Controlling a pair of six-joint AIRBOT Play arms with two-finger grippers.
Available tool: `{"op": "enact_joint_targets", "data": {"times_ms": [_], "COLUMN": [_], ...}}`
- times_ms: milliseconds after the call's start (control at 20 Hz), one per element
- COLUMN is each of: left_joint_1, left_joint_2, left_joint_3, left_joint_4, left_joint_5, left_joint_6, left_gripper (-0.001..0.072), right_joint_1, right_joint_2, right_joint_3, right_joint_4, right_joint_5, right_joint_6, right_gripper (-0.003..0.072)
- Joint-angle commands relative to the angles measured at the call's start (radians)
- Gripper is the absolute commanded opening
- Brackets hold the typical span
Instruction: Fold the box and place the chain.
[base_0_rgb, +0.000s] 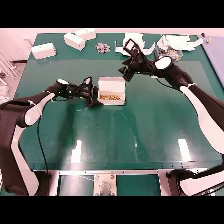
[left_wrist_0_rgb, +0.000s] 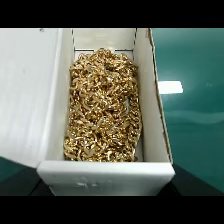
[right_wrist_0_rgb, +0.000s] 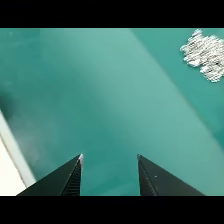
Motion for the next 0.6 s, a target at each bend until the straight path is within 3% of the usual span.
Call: {"op": "enact_joint_targets", "data": {"times_ms": [0,300,550], "left_joint_1": [0.000,0.000,0.000], "left_joint_2": [0.001,0.001,0.001], "left_joint_3": [0.001,0.001,0.001], "left_joint_4": [0.000,0.000,0.000], "left_joint_5": [0.000,0.001,0.001], "left_joint_6": [0.000,0.000,0.000], "left_gripper": [0.0469,0.0469,0.0469], "right_joint_1": [0.005,0.005,0.005], "right_joint_2": [-0.032,-0.021,-0.022], "right_joint_3": [0.002,0.003,0.003], "right_joint_4": [0.001,0.002,0.002], "right_joint_5": [0.110,0.287,0.354], "right_joint_6": [-0.019,-0.018,-0.015], "right_gripper": [0.0410,0.0411,0.0411]}}
